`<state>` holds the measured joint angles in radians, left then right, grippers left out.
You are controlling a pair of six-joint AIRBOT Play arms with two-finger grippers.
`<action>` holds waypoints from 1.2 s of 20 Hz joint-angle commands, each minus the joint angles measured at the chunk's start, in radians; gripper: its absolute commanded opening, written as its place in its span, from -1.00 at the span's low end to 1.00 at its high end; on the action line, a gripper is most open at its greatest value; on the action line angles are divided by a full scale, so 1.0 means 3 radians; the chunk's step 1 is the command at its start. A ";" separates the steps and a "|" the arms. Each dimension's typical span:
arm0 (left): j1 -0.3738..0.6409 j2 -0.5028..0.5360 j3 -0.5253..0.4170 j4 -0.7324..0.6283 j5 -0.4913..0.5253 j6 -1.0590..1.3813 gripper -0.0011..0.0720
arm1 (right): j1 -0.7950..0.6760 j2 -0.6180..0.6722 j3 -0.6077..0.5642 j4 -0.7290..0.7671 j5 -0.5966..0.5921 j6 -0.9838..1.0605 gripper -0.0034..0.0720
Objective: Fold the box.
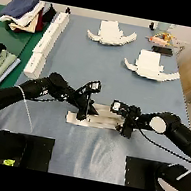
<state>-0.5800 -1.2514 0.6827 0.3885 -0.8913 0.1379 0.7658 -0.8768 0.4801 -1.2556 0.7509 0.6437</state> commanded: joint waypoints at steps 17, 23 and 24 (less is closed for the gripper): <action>0.0000 -0.0001 -0.0001 0.0000 0.0000 0.0000 -0.93 | -0.0415 -0.0249 0.0001 0.0895 0.0383 -0.0710 0.70; 0.0000 -0.0001 -0.0001 0.0000 0.0000 0.0000 -0.93 | -0.0650 -0.0252 0.0001 0.1170 0.0477 -0.1115 0.66; 0.0000 -0.0001 -0.0001 0.0000 0.0000 0.0000 -0.93 | -0.0650 -0.0252 0.0001 0.1152 0.0493 -0.1129 0.66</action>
<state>-0.5800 -1.2514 0.6827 0.3885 -0.8917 0.1379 0.5900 -0.9497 0.4797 -0.9344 0.8848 0.3584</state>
